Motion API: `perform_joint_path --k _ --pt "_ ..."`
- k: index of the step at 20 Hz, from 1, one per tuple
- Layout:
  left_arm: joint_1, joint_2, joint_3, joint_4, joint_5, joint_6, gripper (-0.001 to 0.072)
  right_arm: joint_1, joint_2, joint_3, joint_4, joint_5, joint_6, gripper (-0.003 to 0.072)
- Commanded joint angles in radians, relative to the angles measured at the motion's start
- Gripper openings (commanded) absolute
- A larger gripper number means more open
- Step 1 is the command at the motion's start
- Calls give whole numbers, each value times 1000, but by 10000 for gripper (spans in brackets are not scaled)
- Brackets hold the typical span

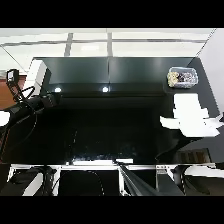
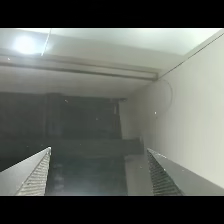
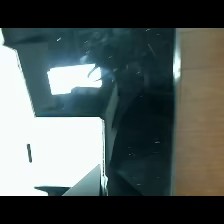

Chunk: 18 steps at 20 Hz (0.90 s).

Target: Fold the box and place the chain.

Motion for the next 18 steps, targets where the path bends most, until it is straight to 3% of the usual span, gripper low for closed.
perform_joint_path --k 1,5,10,14,18 --pt "-1 -5 0 -13 -24 1 709 16 2 2 143 114 -13 17" --pt "-1 -22 0 -13 -57 1 709 119 109 -59 311 120 11 17" --pt "-3 -57 0 -45 -66 1 709 264 259 -294 780 157 -62 17" --pt "-63 -170 23 -84 -50 35 709 471 406 -616 1015 -87 -177 17" --pt "-163 -411 174 -287 -213 210 709 760 494 -801 1100 -371 -192 17"
